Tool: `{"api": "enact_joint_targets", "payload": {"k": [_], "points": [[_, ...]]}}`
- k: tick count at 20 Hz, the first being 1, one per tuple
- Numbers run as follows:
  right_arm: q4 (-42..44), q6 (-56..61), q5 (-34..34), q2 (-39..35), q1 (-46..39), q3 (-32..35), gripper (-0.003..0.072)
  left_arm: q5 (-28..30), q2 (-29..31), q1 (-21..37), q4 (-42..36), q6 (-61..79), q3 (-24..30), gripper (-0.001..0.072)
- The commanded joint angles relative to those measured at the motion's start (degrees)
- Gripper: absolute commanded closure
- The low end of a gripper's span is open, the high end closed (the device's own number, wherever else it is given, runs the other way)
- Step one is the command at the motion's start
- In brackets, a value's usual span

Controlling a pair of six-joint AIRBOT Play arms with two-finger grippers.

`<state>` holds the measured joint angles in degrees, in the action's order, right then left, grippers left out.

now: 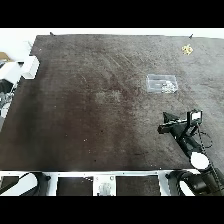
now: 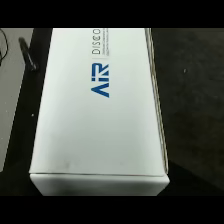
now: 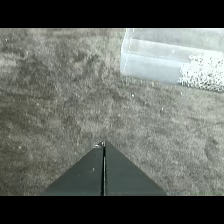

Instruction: Fold the box and place the chain.

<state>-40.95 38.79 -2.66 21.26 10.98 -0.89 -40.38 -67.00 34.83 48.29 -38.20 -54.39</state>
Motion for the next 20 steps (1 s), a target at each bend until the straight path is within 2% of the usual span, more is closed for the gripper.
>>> {"api": "enact_joint_targets", "payload": {"k": [1, 5, 9, 12, 16, 20], "points": [[0.02, 0.02, -1.01, -0.04, 0.02, 0.66, 0.0680, 0.61, -0.04, 4.72, -0.98, 6.14, 5.03, 0.0705], [0.02, 0.00, -3.32, -0.04, 0.02, 0.66, 0.0680, -0.63, -5.29, 5.73, -2.82, 10.21, 6.36, 0.0704], [0.02, 0.02, -4.04, -0.04, 0.02, 0.66, 0.0680, 2.38, -10.03, 5.62, -2.99, 13.38, 6.36, 0.0704], [0.04, 0.02, -4.09, -0.04, 0.02, 0.66, 0.0680, 5.84, -10.60, 5.62, -2.84, 15.13, 6.36, 0.0705], [0.04, 0.04, -4.11, -0.04, 0.02, 0.66, 0.0680, 6.84, -12.48, 5.64, -1.66, 16.35, 6.36, 0.0704], [0.04, 0.04, -4.09, -0.04, 0.02, 0.66, 0.0680, 5.25, -14.14, 5.62, 0.46, 17.11, 6.36, 0.0696]]}}
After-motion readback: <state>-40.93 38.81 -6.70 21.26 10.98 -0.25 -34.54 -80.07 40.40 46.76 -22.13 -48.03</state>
